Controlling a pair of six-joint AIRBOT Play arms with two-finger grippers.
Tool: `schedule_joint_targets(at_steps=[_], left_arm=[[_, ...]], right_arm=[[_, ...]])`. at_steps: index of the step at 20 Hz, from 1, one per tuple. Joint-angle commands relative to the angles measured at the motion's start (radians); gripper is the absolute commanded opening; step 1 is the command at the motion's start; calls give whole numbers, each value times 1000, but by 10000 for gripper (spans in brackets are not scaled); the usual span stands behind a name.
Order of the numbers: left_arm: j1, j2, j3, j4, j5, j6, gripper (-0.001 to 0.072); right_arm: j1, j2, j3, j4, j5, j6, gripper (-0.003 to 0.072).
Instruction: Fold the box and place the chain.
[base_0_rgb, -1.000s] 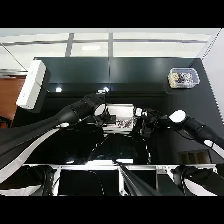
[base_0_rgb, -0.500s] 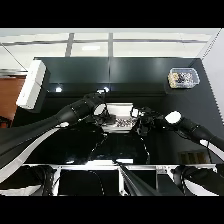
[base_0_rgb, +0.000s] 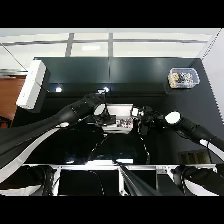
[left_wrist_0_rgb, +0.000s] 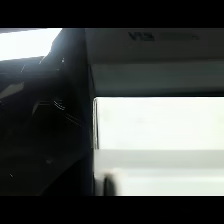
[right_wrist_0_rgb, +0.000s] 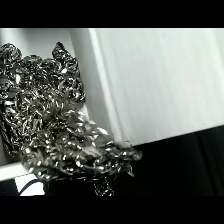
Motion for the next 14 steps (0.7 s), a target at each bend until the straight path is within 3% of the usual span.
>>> schedule_joint_targets(at_steps=[1,8,12,14], left_arm=[[1,0,1,0,-2,0,32],[1,0,1,0,-2,0,32],[1,0,1,0,-2,0,32],[1,0,1,0,-2,0,32]], right_arm=[[1,0,-1,-6,5,12,11],[-34,104,-1,-19,-4,322,9],[-136,236,8,-198,177,574,10],[-181,294,35,-218,309,661,10]])
